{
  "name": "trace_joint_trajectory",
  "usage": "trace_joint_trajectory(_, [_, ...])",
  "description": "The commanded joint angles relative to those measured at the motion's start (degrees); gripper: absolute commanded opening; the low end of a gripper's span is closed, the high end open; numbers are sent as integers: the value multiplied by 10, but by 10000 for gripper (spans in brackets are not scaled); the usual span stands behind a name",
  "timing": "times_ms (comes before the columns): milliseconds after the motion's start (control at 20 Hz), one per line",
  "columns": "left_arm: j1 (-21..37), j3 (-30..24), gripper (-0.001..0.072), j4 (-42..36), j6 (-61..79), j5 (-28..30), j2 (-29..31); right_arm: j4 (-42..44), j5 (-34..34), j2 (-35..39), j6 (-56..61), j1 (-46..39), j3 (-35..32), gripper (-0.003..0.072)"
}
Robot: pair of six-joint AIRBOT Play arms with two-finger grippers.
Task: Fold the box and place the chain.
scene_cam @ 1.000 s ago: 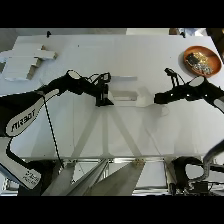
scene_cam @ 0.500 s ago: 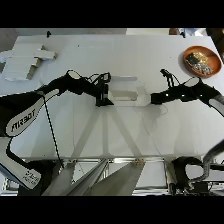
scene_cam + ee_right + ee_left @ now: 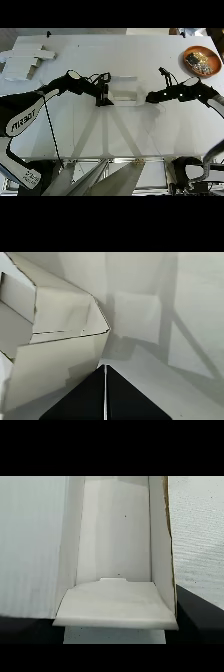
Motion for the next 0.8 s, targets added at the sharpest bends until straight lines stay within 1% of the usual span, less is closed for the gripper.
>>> trace_joint_trajectory(0, [0, 0, 475, 0, 0, 0, 0, 33, 2, 0, -11, 15, 0, 6])
trace_joint_trajectory(200, [0, 0, 475, 0, 0, 0, 0, 94, 11, 16, -57, 29, 0, 8])
trace_joint_trajectory(250, [0, 0, 475, 0, 0, 0, 0, 100, 6, 23, -61, 29, 0, 22])
trace_joint_trajectory(300, [0, 0, 475, 0, 0, 0, 0, 100, 0, 32, -61, 29, 0, 93])
trace_joint_trajectory(350, [0, 0, 475, 0, 0, 0, 0, 100, -5, 40, -61, 29, 0, 181])
trace_joint_trajectory(400, [0, 0, 475, 0, 0, 0, 0, 100, -6, 45, -61, 29, 0, 207])
trace_joint_trajectory(450, [0, 0, 475, 0, 0, 0, 0, 100, -4, 49, -61, 29, 0, 207])
trace_joint_trajectory(500, [0, 0, 475, 0, 0, 0, 0, 100, -2, 50, -61, 29, 0, 222])
trace_joint_trajectory(600, [0, 0, 475, 0, 0, 0, 0, 97, -2, 50, -63, 29, 0, 316])
trace_joint_trajectory(650, [0, 0, 475, 0, 0, 0, 0, 90, -4, 50, -65, 29, 0, 317])
trace_joint_trajectory(700, [0, 0, 475, 0, 0, 0, 0, 71, -15, 50, -65, 32, 0, 337])
trace_joint_trajectory(750, [0, 0, 475, 0, 0, 0, 0, 46, -31, 50, -64, 38, 0, 393])
